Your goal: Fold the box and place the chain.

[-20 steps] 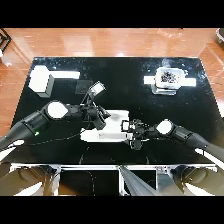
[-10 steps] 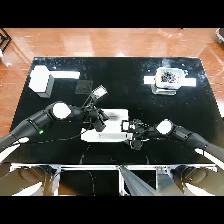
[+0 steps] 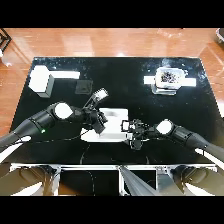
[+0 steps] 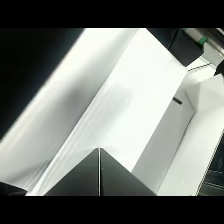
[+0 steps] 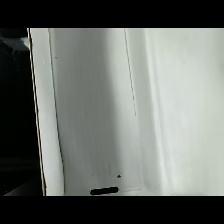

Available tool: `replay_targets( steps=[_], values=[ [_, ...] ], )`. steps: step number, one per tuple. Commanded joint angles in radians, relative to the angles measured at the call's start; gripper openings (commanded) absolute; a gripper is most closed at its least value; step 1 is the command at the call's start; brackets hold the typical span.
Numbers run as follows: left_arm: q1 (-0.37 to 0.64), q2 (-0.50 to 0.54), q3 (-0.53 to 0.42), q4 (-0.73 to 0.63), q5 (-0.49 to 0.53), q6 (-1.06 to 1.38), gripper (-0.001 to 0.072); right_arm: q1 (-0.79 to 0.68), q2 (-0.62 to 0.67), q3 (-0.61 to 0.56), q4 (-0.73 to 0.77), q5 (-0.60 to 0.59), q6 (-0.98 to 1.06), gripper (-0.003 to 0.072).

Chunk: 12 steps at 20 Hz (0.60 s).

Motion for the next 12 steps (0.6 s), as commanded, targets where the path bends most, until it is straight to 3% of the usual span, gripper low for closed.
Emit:
replay_targets(
  steps=[1,5,8,12],
  values=[
    [0.001,0.002,0.001,0.025,-0.025,0.000,0.0022,0.000,-0.001,0.000,0.001,-0.002,0.002,0.0296],
    [0.021,0.110,0.002,0.179,-0.093,-0.098,0.0022,0.000,-0.001,0.000,0.000,-0.002,0.002,0.0296],
    [0.056,0.212,0.002,0.307,-0.228,-0.135,0.0022,0.000,-0.001,0.000,0.001,-0.002,0.002,0.0295],
    [0.096,0.315,-0.020,0.368,-0.383,-0.098,0.0022,0.000,-0.001,0.000,0.001,-0.002,0.002,0.0295]
  ],
)
